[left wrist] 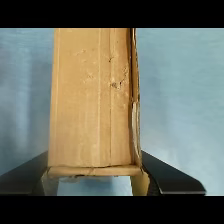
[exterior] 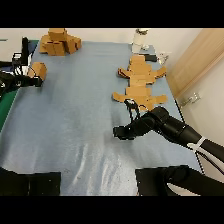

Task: Fold the box.

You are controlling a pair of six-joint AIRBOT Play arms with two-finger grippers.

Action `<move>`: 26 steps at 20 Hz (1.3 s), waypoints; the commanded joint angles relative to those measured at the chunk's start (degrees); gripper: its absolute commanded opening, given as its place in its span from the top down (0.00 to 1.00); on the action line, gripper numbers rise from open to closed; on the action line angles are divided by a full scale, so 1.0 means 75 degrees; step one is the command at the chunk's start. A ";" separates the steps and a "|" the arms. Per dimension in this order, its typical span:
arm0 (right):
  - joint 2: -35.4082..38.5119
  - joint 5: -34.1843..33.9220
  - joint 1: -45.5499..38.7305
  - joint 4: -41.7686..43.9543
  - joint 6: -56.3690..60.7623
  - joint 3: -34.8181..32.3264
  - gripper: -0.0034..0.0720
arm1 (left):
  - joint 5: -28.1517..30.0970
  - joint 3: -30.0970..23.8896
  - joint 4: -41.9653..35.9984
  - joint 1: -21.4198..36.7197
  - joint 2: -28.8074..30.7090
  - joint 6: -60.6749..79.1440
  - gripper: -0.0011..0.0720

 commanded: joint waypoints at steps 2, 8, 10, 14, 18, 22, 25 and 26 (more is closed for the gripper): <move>-0.0003 0.0003 -0.0003 0.0003 0.0000 0.0009 0.73 | -0.0023 0.1081 0.0254 0.0114 -0.1134 -0.0154 0.25; -0.0012 0.0006 -0.0006 -0.0096 0.0000 0.0009 0.73 | -0.0093 0.1139 0.0309 0.0160 -0.1218 -0.0181 0.03; -0.0012 0.0003 -0.0006 -0.0117 0.0000 0.0009 0.73 | -0.0562 0.1142 0.0315 0.0256 -0.1008 -0.0236 0.03; -0.0012 0.0006 -0.0006 -0.0146 -0.0003 0.0009 0.73 | -0.1894 0.1139 0.0694 0.0560 -0.0318 -0.0507 0.03; -0.0012 0.0006 -0.0006 -0.0140 0.0000 0.0009 0.73 | -0.3005 0.1139 0.0912 0.0778 0.0618 -0.0874 0.03; -0.0012 -0.0006 -0.0003 -0.0093 0.0000 0.0009 0.73 | -0.3835 0.1139 0.0857 0.0752 0.1606 -0.0988 0.03; -0.0012 0.0026 -0.0006 0.0102 0.0000 0.0009 0.74 | -0.4867 0.1139 0.0425 0.0702 0.2250 -0.1565 0.71; -0.0012 0.0026 -0.0006 0.0221 0.0000 0.0009 0.75 | -0.5423 0.1137 0.0207 0.0662 0.2428 -0.1813 0.97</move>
